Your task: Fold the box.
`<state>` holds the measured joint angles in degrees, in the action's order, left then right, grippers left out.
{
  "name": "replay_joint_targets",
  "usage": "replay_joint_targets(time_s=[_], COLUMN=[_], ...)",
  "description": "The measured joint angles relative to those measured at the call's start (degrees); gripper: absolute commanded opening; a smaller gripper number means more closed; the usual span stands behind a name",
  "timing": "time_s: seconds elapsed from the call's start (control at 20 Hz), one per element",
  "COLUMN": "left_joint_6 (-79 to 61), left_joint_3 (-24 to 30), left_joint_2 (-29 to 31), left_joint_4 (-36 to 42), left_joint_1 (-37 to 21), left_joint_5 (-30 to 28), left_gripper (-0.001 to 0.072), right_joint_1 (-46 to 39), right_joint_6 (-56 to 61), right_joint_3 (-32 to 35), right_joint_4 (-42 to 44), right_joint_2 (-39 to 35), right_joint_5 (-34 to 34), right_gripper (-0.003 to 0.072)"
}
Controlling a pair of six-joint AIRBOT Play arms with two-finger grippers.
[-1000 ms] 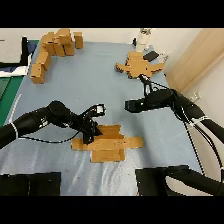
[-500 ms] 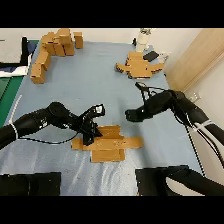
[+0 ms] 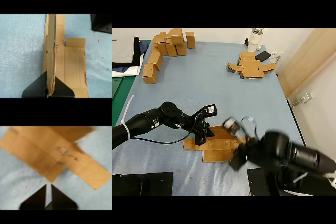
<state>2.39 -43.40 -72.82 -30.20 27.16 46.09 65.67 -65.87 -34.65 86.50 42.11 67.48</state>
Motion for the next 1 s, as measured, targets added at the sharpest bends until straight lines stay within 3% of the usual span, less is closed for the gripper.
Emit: replay_joint_targets(time_s=[0.05,0.3,0.7,1.0], left_joint_6=[0.0,0.0,0.0,0.0], left_joint_3=[0.0,0.0,0.0,0.0], left_joint_2=[0.0,0.0,0.0,0.0], left_joint_4=[0.0,0.0,0.0,0.0], left_joint_1=[0.0,0.0,0.0,0.0], left_joint_5=[0.0,0.0,0.0,0.0], left_gripper=[0.0011,0.0011,0.0011,0.0011], right_joint_1=[4.7,17.1,20.0,20.2], right_joint_6=[0.1,-0.7,1.8,10.6], right_joint_3=[1.8,7.1,8.4,7.2], right_joint_4=[-2.1,-13.7,-26.8,-34.6], right_joint_2=[-0.5,2.7,11.3,11.7], right_joint_5=[-1.4,-5.8,-11.7,-12.3], right_gripper=[0.0592,0.0592,0.0590,0.0580])
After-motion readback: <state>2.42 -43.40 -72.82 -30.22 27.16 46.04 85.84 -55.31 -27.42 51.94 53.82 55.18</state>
